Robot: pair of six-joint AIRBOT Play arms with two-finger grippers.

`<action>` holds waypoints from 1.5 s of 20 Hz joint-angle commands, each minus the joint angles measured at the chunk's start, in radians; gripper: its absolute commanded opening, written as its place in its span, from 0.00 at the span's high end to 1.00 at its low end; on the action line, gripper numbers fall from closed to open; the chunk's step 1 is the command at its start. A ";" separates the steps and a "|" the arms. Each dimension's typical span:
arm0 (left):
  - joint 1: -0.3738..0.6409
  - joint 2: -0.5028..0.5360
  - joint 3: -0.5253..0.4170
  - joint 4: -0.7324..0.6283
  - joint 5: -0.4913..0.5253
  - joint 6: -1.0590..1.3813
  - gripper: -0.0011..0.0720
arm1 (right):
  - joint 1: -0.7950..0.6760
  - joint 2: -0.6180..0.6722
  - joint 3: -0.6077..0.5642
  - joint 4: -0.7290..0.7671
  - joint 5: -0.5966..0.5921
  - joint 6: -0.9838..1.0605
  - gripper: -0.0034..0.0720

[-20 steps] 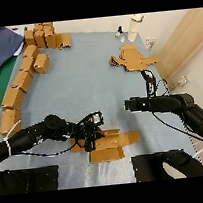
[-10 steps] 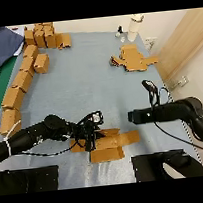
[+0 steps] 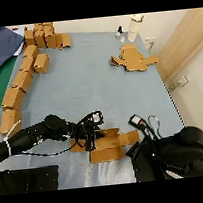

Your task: Fold the box.

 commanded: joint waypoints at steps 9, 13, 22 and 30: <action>-0.002 0.000 0.000 0.000 -0.006 0.000 0.97 | 0.607 -0.378 0.054 -0.521 0.304 0.036 0.84; -0.002 0.000 0.000 0.000 -0.007 0.000 0.97 | 0.696 -0.379 0.053 -0.579 0.279 0.036 0.25; -0.002 0.000 0.000 0.001 -0.006 0.000 0.97 | 0.695 -0.446 -0.010 -0.802 0.312 0.101 0.24; -0.002 0.000 0.000 0.000 -0.008 0.000 0.97 | 0.695 -0.364 0.000 -0.854 0.239 0.253 0.24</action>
